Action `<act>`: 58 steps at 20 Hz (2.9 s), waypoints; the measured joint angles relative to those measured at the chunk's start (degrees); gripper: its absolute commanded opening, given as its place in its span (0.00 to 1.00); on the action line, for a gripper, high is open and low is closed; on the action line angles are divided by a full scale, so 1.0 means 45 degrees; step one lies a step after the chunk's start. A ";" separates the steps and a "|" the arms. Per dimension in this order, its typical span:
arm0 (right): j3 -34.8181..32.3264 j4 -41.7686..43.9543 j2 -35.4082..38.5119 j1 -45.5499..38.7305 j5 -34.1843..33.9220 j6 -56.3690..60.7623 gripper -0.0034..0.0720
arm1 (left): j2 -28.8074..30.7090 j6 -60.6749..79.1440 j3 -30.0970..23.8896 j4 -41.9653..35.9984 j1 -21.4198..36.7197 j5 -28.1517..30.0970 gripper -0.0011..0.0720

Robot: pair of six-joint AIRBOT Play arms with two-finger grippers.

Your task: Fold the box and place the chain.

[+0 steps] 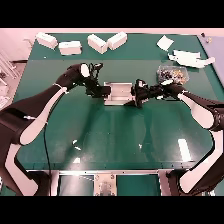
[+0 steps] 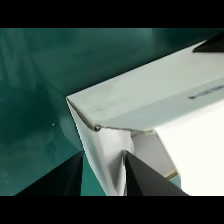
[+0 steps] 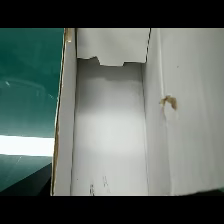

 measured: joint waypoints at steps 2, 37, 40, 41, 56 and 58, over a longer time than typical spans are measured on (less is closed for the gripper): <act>0.0000 -0.0005 0.0000 0.0000 0.0000 0.0000 0.82 | -0.0005 -0.0175 0.0000 0.0005 -0.0078 0.0325 0.44; 0.0000 -0.0015 0.0000 0.0000 0.0015 -0.0005 0.82 | -0.1297 -0.4386 0.2147 0.2273 -0.0879 -0.0986 0.44; 0.0000 -0.0015 0.0000 0.0000 0.0015 -0.0005 0.82 | -0.1341 -0.4643 0.2215 0.2385 -0.0879 -0.1117 0.44; 0.0000 -0.0015 0.0000 0.0000 0.0015 0.0000 0.82 | -0.1355 -0.4692 0.2229 0.2458 -0.0884 -0.1146 0.44; 0.0000 -0.0010 0.0000 0.0005 0.0015 -0.0005 0.82 | -0.2501 -0.5037 0.4303 0.3157 -0.1248 -0.2997 0.41; 0.0000 -0.0010 0.0000 0.0005 0.0015 -0.0005 0.82 | -0.2565 -0.5042 0.4376 0.3317 -0.1268 -0.3075 0.41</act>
